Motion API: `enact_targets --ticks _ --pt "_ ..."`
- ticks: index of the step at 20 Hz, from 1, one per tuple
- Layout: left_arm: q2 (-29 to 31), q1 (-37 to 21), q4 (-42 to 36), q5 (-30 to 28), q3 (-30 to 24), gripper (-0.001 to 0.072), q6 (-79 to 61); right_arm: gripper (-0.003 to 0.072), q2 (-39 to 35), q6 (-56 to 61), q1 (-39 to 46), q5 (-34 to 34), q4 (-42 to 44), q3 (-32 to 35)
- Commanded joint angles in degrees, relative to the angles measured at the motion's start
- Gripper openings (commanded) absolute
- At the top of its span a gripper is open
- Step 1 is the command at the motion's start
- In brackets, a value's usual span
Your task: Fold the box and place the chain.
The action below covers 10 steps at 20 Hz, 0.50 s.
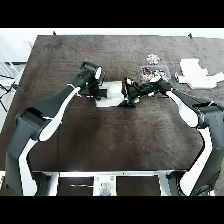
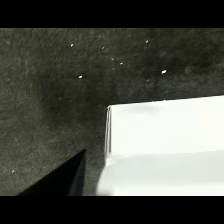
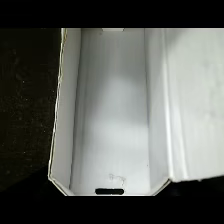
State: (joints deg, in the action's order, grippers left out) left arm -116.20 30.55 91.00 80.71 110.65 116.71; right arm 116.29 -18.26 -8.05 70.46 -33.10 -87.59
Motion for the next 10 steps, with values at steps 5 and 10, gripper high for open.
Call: enact_targets --ticks 5,10 --pt "0.5 0.1 -1.9 0.1 3.2 0.0437 -4.9 0.0576 0.0 0.0 0.0 0.1 0.0 0.0" --pt "1.9 -1.1 -2.0 5.5 5.1 0.0474 -5.5 0.0577 0.0 0.0 0.0 0.1 0.0 0.0"
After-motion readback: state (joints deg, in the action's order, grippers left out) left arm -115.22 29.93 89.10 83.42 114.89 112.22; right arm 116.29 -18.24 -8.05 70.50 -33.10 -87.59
